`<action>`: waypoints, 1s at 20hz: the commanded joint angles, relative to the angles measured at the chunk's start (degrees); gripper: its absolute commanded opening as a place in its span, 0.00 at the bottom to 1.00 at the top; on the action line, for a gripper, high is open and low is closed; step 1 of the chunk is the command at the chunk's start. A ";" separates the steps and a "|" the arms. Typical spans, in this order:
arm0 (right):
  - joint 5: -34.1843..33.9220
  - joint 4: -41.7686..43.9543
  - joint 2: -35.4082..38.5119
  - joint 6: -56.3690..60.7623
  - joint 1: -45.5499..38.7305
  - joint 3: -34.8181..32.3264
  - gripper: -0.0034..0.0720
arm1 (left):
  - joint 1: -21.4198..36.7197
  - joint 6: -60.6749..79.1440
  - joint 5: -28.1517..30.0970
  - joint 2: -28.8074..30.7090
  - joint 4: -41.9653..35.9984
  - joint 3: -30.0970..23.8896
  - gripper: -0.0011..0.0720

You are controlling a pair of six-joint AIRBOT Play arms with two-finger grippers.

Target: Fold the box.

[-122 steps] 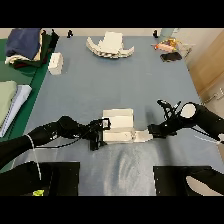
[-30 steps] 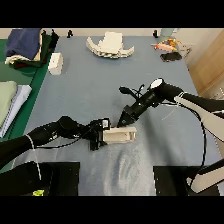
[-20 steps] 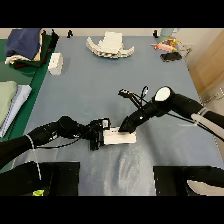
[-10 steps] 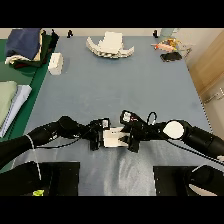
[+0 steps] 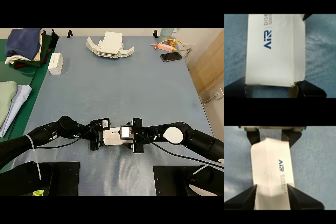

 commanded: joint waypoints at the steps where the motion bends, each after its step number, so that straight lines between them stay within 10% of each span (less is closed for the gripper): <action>1: -4.22 -8.55 -1.22 -1.81 0.04 -0.04 0.82 | 0.00 0.02 0.02 0.00 0.02 0.07 0.71; 6: -6.93 -8.52 -0.50 -4.13 1.25 -0.04 0.81 | 0.00 0.02 0.00 0.00 0.02 0.07 0.71; 10: -4.02 -7.87 -0.50 -3.91 2.34 -0.04 0.50 | 0.00 0.02 0.00 0.00 0.02 0.07 0.71; 20: -2.29 -3.67 -0.33 -3.85 3.23 -0.04 0.49 | 0.00 0.02 0.00 0.00 0.02 0.04 0.71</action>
